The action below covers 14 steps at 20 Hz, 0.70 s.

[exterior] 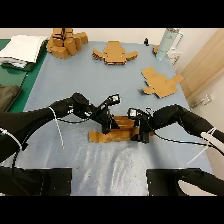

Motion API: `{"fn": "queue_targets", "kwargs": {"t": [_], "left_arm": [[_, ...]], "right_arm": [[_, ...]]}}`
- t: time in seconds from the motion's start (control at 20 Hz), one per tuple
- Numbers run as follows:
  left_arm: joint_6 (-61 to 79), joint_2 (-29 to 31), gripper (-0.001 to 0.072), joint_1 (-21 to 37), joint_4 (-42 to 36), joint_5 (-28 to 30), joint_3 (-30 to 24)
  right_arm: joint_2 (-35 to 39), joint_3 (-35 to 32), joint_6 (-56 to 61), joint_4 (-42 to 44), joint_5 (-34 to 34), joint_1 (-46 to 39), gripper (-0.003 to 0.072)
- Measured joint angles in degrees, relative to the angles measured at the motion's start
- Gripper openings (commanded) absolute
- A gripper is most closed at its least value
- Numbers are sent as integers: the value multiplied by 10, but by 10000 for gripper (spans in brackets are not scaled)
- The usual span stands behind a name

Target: Fold the box.

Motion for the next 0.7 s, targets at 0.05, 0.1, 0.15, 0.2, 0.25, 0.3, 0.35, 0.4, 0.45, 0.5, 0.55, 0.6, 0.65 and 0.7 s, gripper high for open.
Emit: {"fn": "queue_targets", "kwargs": {"t": [0.05, 0.1, 0.15, 0.2, 0.25, 0.3, 0.35, 0.4, 0.45, 0.5, 0.55, 0.6, 0.65, 0.7], "left_arm": [[0, 0, 12, 0, 0, 0, 0], [0, 0, 12, 0, 0, 0, 0], [0, 0, 12, 0, 0, 0, 0], [0, 0, 12, 0, 0, 0, 0], [0, 0, 12, 0, 0, 0, 0], [0, 0, 12, 0, 0, 0, 0], [0, 0, 12, 0, 0, 0, 0], [0, 0, 12, 0, 0, 0, 0], [0, 0, 12, 0, 0, 0, 0], [0, 0, 12, 0, 0, 0, 0], [0, 0, 12, 0, 0, 0, 0], [0, 0, 12, 0, 0, 0, 0], [0, 0, 12, 0, 0, 0, 0], [0, 0, 12, 0, 0, 0, 0]], "right_arm": [[-3, -1, 0, -1, 2, 0, 712], [-7, -1, 0, -1, 6, 0, 712], [-13, -2, 0, -2, 10, 1, 707], [-19, -2, 0, -2, 12, 1, 702], [-24, -2, 0, -3, 14, 1, 702], [-28, -2, 0, -3, 16, 1, 702], [-31, -2, 0, -3, 16, 1, 702], [-33, -2, 0, -3, 17, 1, 702], [-35, -2, 0, -3, 18, 1, 702], [-37, -2, 0, -3, 19, 1, 702], [-38, -2, 0, -3, 19, 1, 702], [-39, -2, 0, -3, 20, 1, 702], [-39, -2, 0, -3, 20, 1, 702], [-40, -2, 0, -4, 21, 2, 702]]}}
